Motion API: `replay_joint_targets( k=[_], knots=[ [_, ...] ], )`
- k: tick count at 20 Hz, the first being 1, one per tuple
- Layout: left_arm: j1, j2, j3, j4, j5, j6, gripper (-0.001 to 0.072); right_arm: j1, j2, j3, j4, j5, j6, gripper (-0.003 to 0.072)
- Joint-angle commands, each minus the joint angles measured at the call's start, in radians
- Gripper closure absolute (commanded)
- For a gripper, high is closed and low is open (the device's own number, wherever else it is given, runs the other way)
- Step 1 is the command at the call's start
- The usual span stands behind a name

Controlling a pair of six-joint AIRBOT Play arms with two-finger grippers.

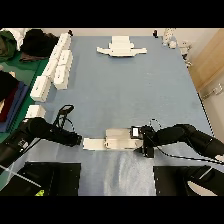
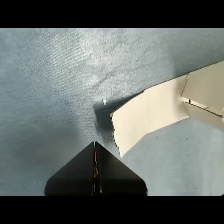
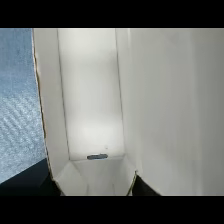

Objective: Fold the box.

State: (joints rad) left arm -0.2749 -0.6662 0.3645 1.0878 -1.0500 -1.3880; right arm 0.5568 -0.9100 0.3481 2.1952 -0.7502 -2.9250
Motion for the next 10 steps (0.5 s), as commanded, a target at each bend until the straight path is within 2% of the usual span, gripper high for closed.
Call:
replay_joint_targets(
  k=[1, 5, 10],
  knots=[
    [0.025, -0.092, -0.038, -0.155, -0.014, 0.059, 0.0693, 0.0, -0.001, 0.0, 0.0, 0.0, 0.0, 0.018],
    [0.025, -0.126, -0.076, -0.328, 0.036, 0.166, 0.0694, 0.0, -0.001, 0.0, 0.0, 0.0, 0.0, 0.0179],
    [0.025, -0.126, -0.076, -0.403, 0.079, 0.209, 0.0694, 0.0, -0.001, 0.0, 0.0, 0.0, 0.0, 0.0179]
  ],
)
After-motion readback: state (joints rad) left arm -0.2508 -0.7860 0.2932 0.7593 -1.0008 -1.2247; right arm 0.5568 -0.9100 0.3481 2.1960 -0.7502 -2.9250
